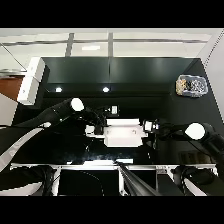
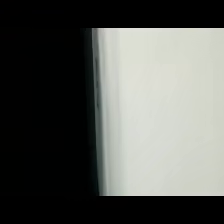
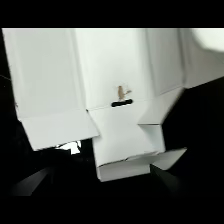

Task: Fold the box and place the chain.

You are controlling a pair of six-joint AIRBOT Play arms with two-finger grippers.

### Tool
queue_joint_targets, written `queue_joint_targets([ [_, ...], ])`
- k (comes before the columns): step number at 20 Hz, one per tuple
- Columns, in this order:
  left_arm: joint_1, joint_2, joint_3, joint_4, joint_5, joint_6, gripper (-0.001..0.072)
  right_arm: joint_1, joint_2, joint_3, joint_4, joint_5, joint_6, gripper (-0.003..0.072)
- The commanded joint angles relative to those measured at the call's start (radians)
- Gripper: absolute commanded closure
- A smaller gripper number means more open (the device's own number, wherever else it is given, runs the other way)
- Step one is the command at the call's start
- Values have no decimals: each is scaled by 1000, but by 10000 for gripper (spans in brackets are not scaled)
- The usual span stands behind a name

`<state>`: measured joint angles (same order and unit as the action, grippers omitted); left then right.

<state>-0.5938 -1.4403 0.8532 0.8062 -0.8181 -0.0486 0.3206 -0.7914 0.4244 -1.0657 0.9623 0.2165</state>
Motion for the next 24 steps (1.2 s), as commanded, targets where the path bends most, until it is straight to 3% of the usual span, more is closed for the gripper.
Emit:
queue_joint_targets([
  [1, -2, -1, 0, 6, -1, 0, 677, 1, 23, 83, -47, 32, 47, -14],
  [4, -2, -1, 0, 6, -1, 0, 677, 1, 26, 106, -37, 43, 47, -14],
  [7, -2, -1, 0, 5, -1, 0, 677, 2, 18, 49, 66, 53, 29, -14],
  [14, -2, -1, 0, 5, -1, 0, 677, 16, 13, -88, 79, 48, 2, -14],
  [21, -2, -1, 0, 5, -1, 0, 677, 76, -45, -100, 142, -48, -54, -14],
  [24, -2, -1, 0, 5, -1, 0, 677, 143, -61, -100, 143, -158, -52, -14],
])
